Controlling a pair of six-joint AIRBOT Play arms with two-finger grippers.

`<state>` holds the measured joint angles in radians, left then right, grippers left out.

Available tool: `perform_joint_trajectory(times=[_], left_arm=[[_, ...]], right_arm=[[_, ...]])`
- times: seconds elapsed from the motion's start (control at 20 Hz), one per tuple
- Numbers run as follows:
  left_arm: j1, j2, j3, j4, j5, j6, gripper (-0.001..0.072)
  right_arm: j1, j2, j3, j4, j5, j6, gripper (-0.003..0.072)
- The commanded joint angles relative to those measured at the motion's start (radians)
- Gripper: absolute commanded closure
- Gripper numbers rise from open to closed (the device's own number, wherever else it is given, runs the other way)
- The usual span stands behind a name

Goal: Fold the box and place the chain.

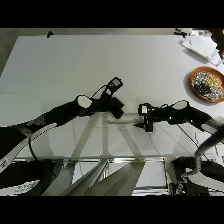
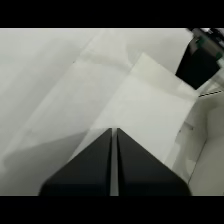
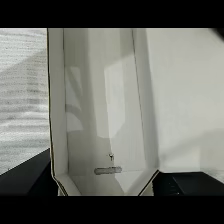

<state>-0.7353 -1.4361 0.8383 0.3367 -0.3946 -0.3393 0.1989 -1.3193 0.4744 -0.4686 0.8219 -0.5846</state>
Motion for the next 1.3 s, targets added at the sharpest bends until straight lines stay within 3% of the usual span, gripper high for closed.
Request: perform_joint_trajectory(times=[0.0,0.1,0.25,0.3,0.35,0.45,0.5,0.8,1.0,1.25], left_arm=[[0.001,0.100,0.000,0.112,-0.006,-0.002,0.0595],[0.016,0.178,0.001,0.291,-0.116,-0.024,0.0600],[0.104,0.305,0.000,0.777,-0.373,-0.331,0.0623],[0.143,0.333,0.000,0.876,-0.464,-0.370,0.0599],[0.193,0.350,0.000,0.914,-0.548,-0.362,0.0509],[0.282,0.352,-0.001,0.882,-0.639,-0.316,0.0241],[0.315,0.345,-0.005,0.845,-0.654,-0.275,0.0203],[0.346,0.211,-0.005,0.696,-0.721,0.074,0.0206],[0.365,0.111,-0.005,0.473,-0.731,0.173,0.0205],[0.304,0.060,-0.005,0.462,-0.693,0.250,0.0204]], right_arm=[[0.000,0.000,0.000,0.002,0.001,0.002,0.0221],[0.000,0.000,0.000,0.002,0.001,0.002,0.0221],[0.000,0.000,0.000,0.002,0.001,0.002,0.0221],[0.000,0.000,0.000,0.002,0.001,0.002,0.0221],[0.000,0.000,0.000,0.002,0.001,0.002,0.0221],[0.000,0.000,0.000,0.002,0.001,0.002,0.0221],[0.000,0.000,0.000,0.002,0.001,0.002,0.0221],[0.000,0.000,0.000,0.002,0.001,0.002,0.0221],[0.000,0.000,0.000,0.002,0.001,0.002,0.0221],[0.000,0.000,0.000,0.002,0.001,0.002,0.0221]])
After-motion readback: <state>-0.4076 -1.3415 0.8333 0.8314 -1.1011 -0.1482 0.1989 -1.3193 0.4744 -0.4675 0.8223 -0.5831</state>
